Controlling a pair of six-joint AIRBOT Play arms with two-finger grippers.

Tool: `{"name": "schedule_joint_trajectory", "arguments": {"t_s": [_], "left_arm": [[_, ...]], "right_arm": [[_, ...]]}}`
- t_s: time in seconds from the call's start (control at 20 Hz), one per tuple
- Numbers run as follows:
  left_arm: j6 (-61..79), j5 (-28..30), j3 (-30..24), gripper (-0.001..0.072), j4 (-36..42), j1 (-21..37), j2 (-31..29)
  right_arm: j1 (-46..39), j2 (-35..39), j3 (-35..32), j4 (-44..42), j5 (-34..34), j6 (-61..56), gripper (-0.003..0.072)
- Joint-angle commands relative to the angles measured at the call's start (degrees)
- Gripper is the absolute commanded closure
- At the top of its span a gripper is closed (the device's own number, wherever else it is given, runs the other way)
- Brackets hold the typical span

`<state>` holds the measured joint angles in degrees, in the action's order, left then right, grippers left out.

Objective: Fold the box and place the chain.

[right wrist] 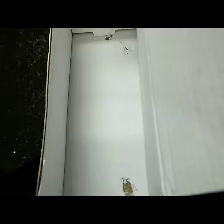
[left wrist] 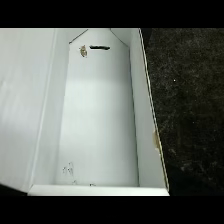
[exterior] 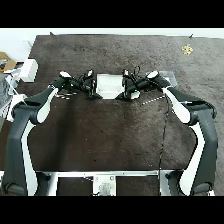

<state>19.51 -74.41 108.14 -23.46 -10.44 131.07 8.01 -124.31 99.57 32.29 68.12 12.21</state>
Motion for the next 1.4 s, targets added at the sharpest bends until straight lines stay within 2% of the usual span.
{"name": "schedule_joint_trajectory", "arguments": {"t_s": [0.0, 0.1, 0.45, 0.55, 0.65, 0.7, 0.75, 0.8, 0.9, 1.15, 1.35], "left_arm": [[0.02, 0.00, 0.02, 0.0485, -0.04, -0.04, 0.02], [0.02, 0.02, 0.02, 0.0485, -0.04, -0.04, 0.02], [0.02, 0.02, 0.02, 0.0485, -0.04, -0.04, 0.02], [0.02, 0.02, 0.02, 0.0485, -0.04, -0.04, 0.02], [0.02, 0.00, 0.02, 0.0485, -0.04, -0.04, 0.02], [0.02, 0.02, 0.02, 0.0485, -0.04, -0.04, 0.02], [0.02, 0.00, 0.02, 0.0485, -0.04, -0.04, 0.02], [0.00, -0.07, 0.02, 0.0485, -0.04, -0.04, 0.02], [0.02, -0.07, 0.02, 0.0485, -0.04, -0.04, 0.02], [0.02, -0.09, 0.02, 0.0485, -0.04, -0.04, 0.02], [0.00, -0.09, 0.02, 0.0485, -0.04, -0.04, 0.02]], "right_arm": [[-0.44, 0.50, 0.00, -0.07, 1.33, -0.50, 0.0000], [-1.09, 1.62, 0.00, 1.57, 2.16, -3.13, 0.0002], [-2.03, 9.79, 0.00, 19.67, 5.57, -14.78, 0.0002], [-2.03, 13.09, 0.00, 21.53, 6.16, -17.11, 0.0003], [-2.01, 16.26, 0.00, 19.71, 6.08, -18.97, 0.0020], [-1.99, 17.22, 0.00, 15.08, 6.12, -19.80, 0.0287], [-1.95, 17.31, 0.00, 7.89, 6.08, -19.74, 0.0607], [-1.70, 16.79, 0.00, -0.15, 6.03, -19.71, 0.0682], [-0.66, 15.61, 0.00, -6.49, 2.75, -19.52, 0.0682], [-0.68, 11.74, 0.00, -6.19, -10.21, -19.50, 0.0683], [-0.85, 7.45, 0.00, -5.09, -13.51, -17.79, 0.0683]]}}
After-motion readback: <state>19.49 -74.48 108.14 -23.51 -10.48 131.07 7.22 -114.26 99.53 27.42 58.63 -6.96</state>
